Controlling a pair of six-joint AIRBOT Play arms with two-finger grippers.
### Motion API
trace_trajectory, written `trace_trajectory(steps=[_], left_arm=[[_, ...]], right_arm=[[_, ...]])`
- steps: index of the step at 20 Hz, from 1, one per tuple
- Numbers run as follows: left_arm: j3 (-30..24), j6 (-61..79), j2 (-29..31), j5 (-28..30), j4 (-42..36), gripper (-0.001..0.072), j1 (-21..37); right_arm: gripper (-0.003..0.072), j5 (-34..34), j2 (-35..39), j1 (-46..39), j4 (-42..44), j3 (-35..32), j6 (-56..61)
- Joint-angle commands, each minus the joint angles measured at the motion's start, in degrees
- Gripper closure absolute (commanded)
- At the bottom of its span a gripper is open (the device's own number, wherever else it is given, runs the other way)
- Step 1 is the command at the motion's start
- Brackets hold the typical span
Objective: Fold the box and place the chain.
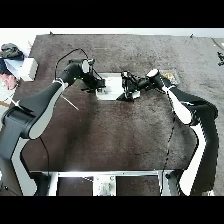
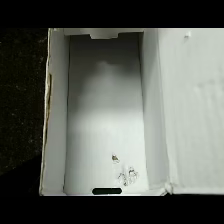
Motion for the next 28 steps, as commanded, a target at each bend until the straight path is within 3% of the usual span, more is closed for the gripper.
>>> trace_trajectory(steps=[1, 4, 6, 17, 19, 22, 26, 28], left_arm=[[4.87, -3.89, -2.73, -3.80, 4.33, 0.0387, -1.31], [10.32, -7.91, -6.05, -8.90, 10.71, 0.0387, -3.04], [10.64, -10.27, -6.47, -10.64, 14.32, 0.0387, -3.48], [10.64, -9.49, -8.33, -7.65, 13.94, 0.0411, -3.48], [10.64, -9.33, -8.35, -7.13, 14.14, 0.0547, -3.48], [10.64, -9.11, -8.39, -6.95, 13.62, 0.0549, -3.82], [10.64, -8.90, -8.94, -8.15, 13.11, 0.0695, -4.11], [10.64, -8.83, -8.94, -8.24, 13.16, 0.0695, -4.11]], right_arm=[[0.0242, 0.00, -0.02, 0.02, -0.02, 0.00, 0.02], [0.0242, 0.02, -0.04, 0.02, -0.02, 0.00, 0.02], [0.0242, 0.02, -0.02, 0.02, -0.02, 0.00, 0.02], [0.0242, 0.02, -0.02, 0.02, -0.02, 0.00, 0.02], [0.0242, 0.02, -0.02, 0.02, -0.02, 0.00, 0.00], [0.0242, 0.00, -0.02, 0.02, -0.02, 0.00, 0.02], [0.0242, 0.02, -0.02, 0.02, -0.02, 0.00, 0.02], [0.0242, 0.02, -0.02, 0.00, -0.02, 0.00, 0.02]])
